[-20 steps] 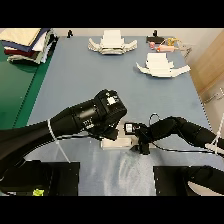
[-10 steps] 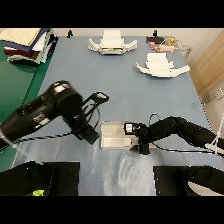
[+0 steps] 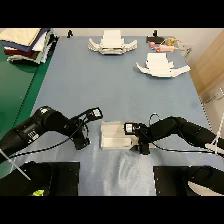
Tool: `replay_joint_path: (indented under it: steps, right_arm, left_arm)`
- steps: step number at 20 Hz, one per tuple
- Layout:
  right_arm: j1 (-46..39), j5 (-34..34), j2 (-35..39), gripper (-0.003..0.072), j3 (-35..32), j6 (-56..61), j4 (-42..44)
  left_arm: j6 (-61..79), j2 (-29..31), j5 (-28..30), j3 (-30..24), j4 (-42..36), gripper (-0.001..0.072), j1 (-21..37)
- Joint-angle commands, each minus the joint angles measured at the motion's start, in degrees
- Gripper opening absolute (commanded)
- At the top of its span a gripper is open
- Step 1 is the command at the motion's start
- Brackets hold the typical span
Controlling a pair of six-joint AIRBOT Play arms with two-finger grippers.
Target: Fold the box.
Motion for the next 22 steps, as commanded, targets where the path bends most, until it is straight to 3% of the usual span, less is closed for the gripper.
replay_joint_path:
  steps: [1, 8, 12, 19, 22]
  right_arm:
    - [0.0, 0.0, 0.0, 0.0445, 0.0, 0.0, 0.0]
    - [0.0, 0.0, 0.0, 0.0445, 0.0, 0.0, 0.0]
    - [0.0, 0.0, 0.0, 0.0445, 0.0, 0.0, 0.0]
    - [0.0, 0.0, 0.0, 0.0446, 0.0, 0.0, 0.0]
    - [0.0, 0.0, 0.0, 0.0445, 0.0, 0.0, 0.0]
  left_arm:
    - [13.1, -3.3, 7.7, -2.8, -4.2, 0.0697, -0.2]
    - [20.0, -4.3, 13.9, -3.0, -7.4, 0.0697, 0.0]
    - [38.4, -4.2, 14.4, -6.1, -16.7, 0.0697, 5.2]
    - [57.9, -6.3, 17.8, -11.1, -36.2, 0.0697, 5.4]
    - [60.4, -8.5, 17.8, -11.1, -39.1, 0.0697, 5.4]
